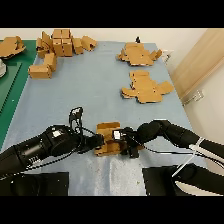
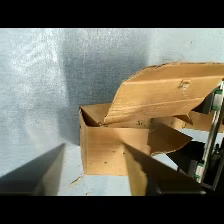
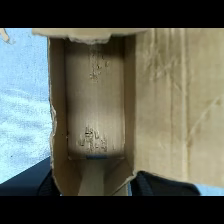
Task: Fold the box.
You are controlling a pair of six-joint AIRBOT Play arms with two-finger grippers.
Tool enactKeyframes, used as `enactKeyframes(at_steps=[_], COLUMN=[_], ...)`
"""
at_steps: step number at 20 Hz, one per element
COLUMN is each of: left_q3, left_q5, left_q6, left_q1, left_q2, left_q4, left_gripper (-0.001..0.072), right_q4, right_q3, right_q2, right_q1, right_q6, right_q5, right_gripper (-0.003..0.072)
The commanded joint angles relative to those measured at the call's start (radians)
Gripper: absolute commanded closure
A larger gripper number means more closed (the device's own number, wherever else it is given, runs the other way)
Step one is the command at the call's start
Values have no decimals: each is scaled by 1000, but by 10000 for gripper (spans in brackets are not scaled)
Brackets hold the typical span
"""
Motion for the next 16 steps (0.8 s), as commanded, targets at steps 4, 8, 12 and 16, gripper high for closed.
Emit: enactKeyframes(at_steps=[4, 8, 12, 16], left_q3=[0, -1, 0, 45], left_q5=[0, 2, -16, -74], left_q6=[1, 2, 5, -10], left_q1=[0, 0, -2, -47], left_q2=[0, -1, -28, -112], left_q4=[-17, -11, -24, -13], left_gripper=[112, 112, 112, 112], right_q4=[0, 0, 0, 0], right_q3=[0, 0, 0, 0], right_q2=[-1, -1, -1, -1], right_q1=[1, 1, 1, 1], right_q6=[0, 0, 0, 0], right_q5=[0, 0, 1, 0], right_gripper=[114, 114, 114, 114])
